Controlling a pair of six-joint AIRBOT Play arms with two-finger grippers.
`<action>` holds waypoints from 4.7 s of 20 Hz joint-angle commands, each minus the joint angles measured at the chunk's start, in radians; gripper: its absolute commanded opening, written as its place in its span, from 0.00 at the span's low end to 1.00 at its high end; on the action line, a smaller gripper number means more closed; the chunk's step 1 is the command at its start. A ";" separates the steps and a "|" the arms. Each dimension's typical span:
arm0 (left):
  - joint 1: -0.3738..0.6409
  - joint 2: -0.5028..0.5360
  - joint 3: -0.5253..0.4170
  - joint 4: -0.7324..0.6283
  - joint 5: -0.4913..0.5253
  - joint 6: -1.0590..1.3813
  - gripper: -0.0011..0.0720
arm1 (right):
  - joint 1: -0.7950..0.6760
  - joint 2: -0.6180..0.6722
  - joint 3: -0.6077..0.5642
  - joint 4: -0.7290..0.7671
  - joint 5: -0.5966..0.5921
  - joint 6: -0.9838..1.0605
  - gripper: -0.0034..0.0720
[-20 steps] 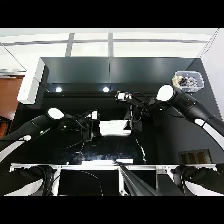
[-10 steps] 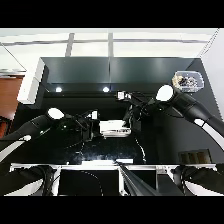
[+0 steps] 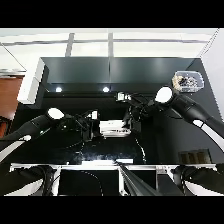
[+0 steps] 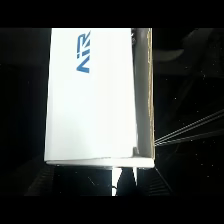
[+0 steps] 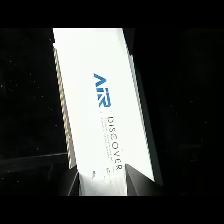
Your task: Fold the box and place the chain.
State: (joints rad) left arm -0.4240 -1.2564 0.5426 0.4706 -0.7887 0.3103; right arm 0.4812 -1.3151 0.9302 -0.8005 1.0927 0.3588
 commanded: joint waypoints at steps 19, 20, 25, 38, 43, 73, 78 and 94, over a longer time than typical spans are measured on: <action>0.000 -0.001 0.000 0.000 0.000 0.001 0.65 | 0.001 0.000 -0.014 -0.004 0.001 0.003 0.55; 0.000 -0.001 0.000 0.000 0.000 0.001 0.65 | 0.001 0.000 -0.014 -0.004 0.002 0.003 0.55; 0.000 -0.001 0.000 0.000 0.000 0.001 0.65 | 0.001 0.026 -0.013 -0.005 0.002 0.003 0.55; 0.000 -0.001 0.000 0.000 0.000 0.001 0.65 | -0.053 0.093 -0.033 0.121 0.212 0.553 0.06; 0.000 -0.001 0.000 0.000 0.000 0.001 0.65 | -0.035 0.072 -0.177 0.355 -0.060 0.673 0.06; 0.000 -0.001 0.000 -0.004 0.000 0.000 0.65 | -0.075 -0.002 -0.096 0.335 0.024 0.674 0.06; 0.006 0.010 0.000 -0.003 -0.001 -0.006 0.99 | -0.292 0.176 -0.040 0.323 0.206 0.689 0.06; -0.129 0.135 0.164 0.223 -0.037 -0.502 0.99 | -0.714 0.423 -0.040 0.197 0.275 0.718 0.06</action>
State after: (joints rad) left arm -0.4999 -1.0916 0.6548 0.6861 -0.8692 -0.1287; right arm -0.2180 -0.8963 0.8890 -0.5983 1.3682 1.0752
